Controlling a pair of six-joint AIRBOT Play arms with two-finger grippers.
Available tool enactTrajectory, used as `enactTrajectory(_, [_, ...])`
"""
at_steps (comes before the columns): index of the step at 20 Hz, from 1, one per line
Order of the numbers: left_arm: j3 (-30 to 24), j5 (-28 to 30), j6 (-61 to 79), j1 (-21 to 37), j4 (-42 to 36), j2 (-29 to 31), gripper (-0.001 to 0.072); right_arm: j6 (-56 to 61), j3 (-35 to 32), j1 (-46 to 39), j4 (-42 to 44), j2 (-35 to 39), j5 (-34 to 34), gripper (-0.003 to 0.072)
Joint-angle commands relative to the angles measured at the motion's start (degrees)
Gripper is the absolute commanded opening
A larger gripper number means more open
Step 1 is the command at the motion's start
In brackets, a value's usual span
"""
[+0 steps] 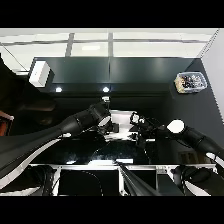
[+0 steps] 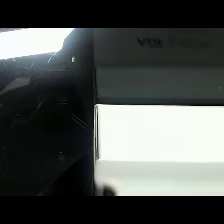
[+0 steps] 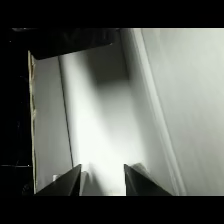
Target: Fold the box and place the chain.
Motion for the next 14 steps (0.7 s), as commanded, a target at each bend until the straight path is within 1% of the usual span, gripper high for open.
enactTrajectory(1, [0.0,0.11,0.02,0.02,0.0,-0.02,0.0024,3.74,0.04,0.07,-0.79,-0.31,-0.39,0.0175])
enactTrajectory(2, [0.0,0.11,0.02,0.02,0.0,-0.02,0.0025,5.99,0.04,0.07,-1.88,-0.31,-0.74,0.0208])
enactTrajectory(3, [0.0,0.09,0.02,0.02,0.0,-0.02,0.0025,8.13,0.04,0.07,-2.84,-0.31,-0.92,0.0304])
enactTrajectory(4, [0.0,0.11,0.02,0.02,-0.02,-0.02,0.0024,10.14,0.07,0.07,-4.42,-0.28,-0.79,0.0185])
enactTrajectory(5, [0.0,0.22,0.02,0.02,-0.07,-0.02,0.0024,15.21,0.22,-0.2,-7.06,0.04,-0.74,0.0117])
enactTrajectory(6, [0.0,0.26,0.02,0.02,-0.07,-0.02,0.0025,22.82,0.87,-1.07,-10.21,0.92,1.27,0.0115])
enactTrajectory(7, [0.0,0.22,0.02,0.02,-0.07,-0.02,0.0024,32.0,2.21,-2.93,-14.05,2.62,5.97,0.008])
enactTrajectory(8, [0.0,0.24,0.02,0.02,-0.09,-0.02,0.0025,38.38,4.04,-5.51,-17.55,4.81,11.87,0.0009])
enactTrajectory(9, [0.0,0.24,0.02,0.02,-0.09,-0.02,0.0025,45.2,6.23,-9.35,-21.05,7.63,17.92,0.0009])
enactTrajectory(10, [0.0,0.24,0.02,0.02,-0.09,-0.02,0.0025,51.41,8.02,-13.86,-24.02,10.27,22.18,0.0009])
enactTrajectory(11, [0.0,0.24,0.02,0.02,-0.09,-0.02,0.0025,57.35,8.92,-19.61,-26.75,12.96,24.76,0.0009])
enactTrajectory(12, [0.0,0.24,0.02,0.04,-0.09,-0.02,0.0025,61.22,8.76,-25.53,-28.68,14.86,25.51,0.0009])
enactTrajectory(14, [0.0,0.24,0.02,0.02,-0.09,-0.02,0.0024,70.6,6.36,-37.2,-30.67,15.63,24.98,0.0009])
